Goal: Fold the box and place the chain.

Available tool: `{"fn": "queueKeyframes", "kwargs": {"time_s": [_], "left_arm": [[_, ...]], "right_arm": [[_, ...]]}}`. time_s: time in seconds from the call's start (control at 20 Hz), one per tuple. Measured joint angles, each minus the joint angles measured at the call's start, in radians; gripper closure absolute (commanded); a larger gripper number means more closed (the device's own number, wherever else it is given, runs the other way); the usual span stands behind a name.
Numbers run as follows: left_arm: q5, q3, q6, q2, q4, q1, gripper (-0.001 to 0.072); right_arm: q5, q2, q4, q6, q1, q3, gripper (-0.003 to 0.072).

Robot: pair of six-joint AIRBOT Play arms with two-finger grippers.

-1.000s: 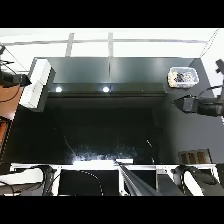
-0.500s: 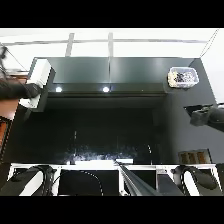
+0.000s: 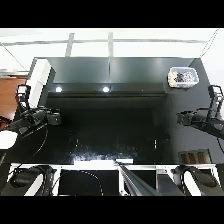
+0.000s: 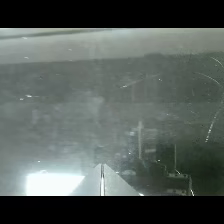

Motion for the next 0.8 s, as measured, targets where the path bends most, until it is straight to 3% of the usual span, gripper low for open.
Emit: {"fn": "queueKeyframes", "kwargs": {"time_s": [0.8], "left_arm": [[0.029,-0.021,-0.003,0.013,0.017,-0.008,0.0679]], "right_arm": [[-0.018,-0.027,-0.018,0.002,0.000,-0.006,0.0666]]}}
